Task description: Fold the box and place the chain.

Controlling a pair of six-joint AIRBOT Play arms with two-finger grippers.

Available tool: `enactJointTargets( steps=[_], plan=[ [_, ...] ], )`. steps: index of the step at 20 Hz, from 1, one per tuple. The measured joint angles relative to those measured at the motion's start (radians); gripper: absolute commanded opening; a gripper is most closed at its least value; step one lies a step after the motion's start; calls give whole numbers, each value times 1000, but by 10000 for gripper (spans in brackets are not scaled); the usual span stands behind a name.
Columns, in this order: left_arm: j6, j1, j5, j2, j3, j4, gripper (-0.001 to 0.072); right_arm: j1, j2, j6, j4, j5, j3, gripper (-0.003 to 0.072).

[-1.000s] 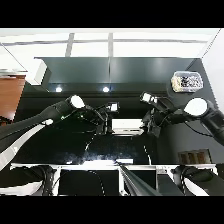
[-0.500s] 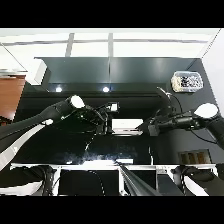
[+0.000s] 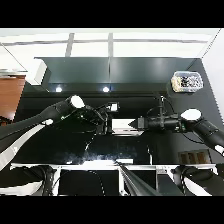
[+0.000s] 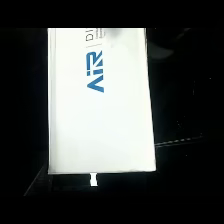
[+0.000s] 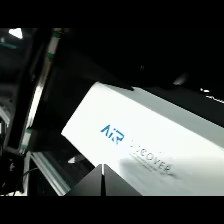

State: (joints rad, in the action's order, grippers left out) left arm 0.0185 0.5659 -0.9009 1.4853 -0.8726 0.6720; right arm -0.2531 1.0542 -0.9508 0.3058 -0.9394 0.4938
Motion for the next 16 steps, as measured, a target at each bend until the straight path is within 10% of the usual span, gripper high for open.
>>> enactJointTargets(
  steps=[16],
  plan=[
    [0,0,2,0,0,1,469,-35,85,-75,98,80,-1,9]
  ],
)
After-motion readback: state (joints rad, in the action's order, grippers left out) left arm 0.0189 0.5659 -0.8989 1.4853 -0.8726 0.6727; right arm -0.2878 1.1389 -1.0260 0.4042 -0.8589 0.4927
